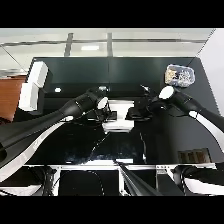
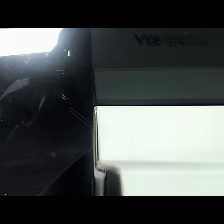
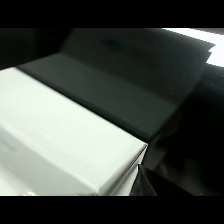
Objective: Fold the box and place the chain.
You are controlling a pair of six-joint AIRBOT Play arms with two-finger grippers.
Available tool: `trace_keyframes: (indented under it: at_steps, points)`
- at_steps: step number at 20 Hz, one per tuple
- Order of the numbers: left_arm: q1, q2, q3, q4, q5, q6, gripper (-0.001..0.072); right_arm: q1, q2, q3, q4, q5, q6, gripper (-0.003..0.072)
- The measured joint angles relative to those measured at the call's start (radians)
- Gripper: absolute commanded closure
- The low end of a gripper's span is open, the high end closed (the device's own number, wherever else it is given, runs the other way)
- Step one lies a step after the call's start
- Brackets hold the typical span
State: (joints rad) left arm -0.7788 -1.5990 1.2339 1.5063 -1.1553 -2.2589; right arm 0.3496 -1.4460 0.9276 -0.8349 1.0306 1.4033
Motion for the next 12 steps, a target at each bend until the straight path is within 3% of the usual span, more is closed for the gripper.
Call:
trace_keyframes:
  at_steps: [4, 6, 12]
  points:
    - [0.0, 0.0, 0.0, 0.0, 0.0, 0.0, 0.0684, 0.129, -0.001, 0.079, -0.286, -0.009, 0.287, 0.022]
    - [0.0, 0.0, 0.0, 0.0, 0.0, -0.001, 0.0684, 0.184, -0.001, 0.111, -0.42, 0.008, 0.438, 0.0355]
    - [0.0, 0.0, 0.0, 0.0, 0.001, -0.001, 0.0683, 0.251, -0.007, 0.142, -0.591, 0.064, 0.685, 0.0355]
